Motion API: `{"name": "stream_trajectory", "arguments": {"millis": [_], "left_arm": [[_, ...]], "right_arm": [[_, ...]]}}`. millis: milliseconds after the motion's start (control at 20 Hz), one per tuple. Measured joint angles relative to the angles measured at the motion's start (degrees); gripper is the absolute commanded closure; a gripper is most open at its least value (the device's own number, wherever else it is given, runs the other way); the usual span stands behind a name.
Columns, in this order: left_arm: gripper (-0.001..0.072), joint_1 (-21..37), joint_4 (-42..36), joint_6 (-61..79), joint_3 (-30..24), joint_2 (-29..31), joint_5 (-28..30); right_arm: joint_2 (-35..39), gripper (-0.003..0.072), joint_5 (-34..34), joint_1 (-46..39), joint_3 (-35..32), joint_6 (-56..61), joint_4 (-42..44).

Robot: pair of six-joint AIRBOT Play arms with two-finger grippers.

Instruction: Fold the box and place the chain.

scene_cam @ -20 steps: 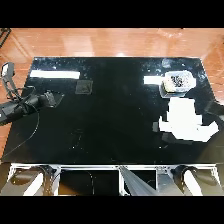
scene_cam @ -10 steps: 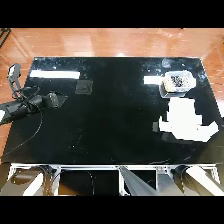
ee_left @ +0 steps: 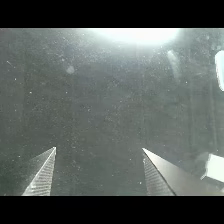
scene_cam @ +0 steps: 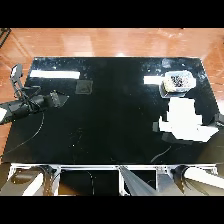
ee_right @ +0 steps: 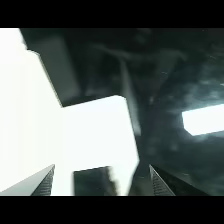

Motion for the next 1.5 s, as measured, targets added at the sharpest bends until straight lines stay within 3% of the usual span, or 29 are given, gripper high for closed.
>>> {"name": "stream_trajectory", "arguments": {"millis": [50, 100, 700, 800, 1150, 1250, 1500], "left_arm": [[0.0092, 0.0, -0.2, 0.0, 0.0, 0.0, 0.0], [0.0091, 0.0, -0.3, 0.0, 0.0, 0.0, 0.0], [0.0091, 0.0, -0.8, 0.0, 0.0, 0.0, -0.1], [0.0091, 0.0, -0.9, 0.0, 0.0, 0.0, -0.2], [0.0092, 0.0, -0.9, 0.0, 0.0, 0.0, -0.2], [0.0092, 0.0, -0.9, 0.0, 0.0, 0.0, -0.2], [0.0091, 0.0, -0.9, 0.0, 0.0, 0.0, -0.3]], "right_arm": [[-1.3, 0.0041, -1.1, 0.2, 0.5, 0.3, -1.2], [-2.4, 0.0150, -1.4, -0.1, 1.0, 0.4, -2.1], [-8.9, 0.0146, -1.9, -7.0, 3.4, -4.4, 7.5], [-9.5, 0.0283, -1.5, -7.3, 3.6, -4.6, 7.9], [-10.3, 0.0281, -2.1, -12.3, 3.8, -5.7, 12.9], [-10.4, 0.0347, -2.4, -14.0, 3.8, -6.0, 14.8], [-11.6, 0.0346, -3.4, -15.9, 3.8, -7.2, 17.9]]}}
